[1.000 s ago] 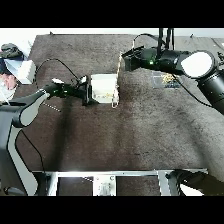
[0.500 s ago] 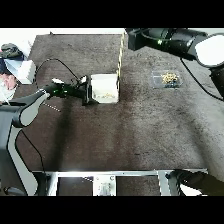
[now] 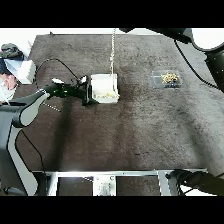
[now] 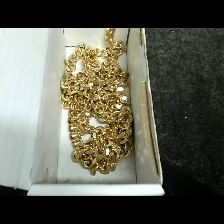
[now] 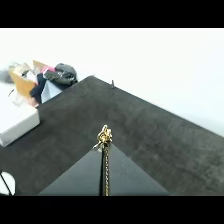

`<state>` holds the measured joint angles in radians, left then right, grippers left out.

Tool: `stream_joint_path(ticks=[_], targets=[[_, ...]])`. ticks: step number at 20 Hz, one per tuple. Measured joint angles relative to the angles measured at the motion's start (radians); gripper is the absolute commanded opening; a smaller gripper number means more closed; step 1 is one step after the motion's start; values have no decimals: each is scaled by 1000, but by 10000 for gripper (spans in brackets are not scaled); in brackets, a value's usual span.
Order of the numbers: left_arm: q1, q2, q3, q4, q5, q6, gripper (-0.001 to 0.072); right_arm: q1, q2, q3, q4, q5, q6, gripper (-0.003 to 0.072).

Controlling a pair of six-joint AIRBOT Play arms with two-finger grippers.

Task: Fold the box and place the chain.

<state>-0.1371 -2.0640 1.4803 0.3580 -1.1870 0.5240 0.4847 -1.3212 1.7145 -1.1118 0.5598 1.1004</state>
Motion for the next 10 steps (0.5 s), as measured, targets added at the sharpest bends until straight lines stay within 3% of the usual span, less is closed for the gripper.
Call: stream_joint_path(ticks=[8, 9, 10], targets=[[0, 0, 0, 0, 0, 0, 338, 7, -126, 5, -4, 304, 35, 24], [0, 0, 0, 0, 0, 0, 338, 6, -148, -4, -10, 327, 39, 235], [0, 0, 0, 0, 0, 0, 338, 6, -167, -15, -16, 337, 43, 342]])
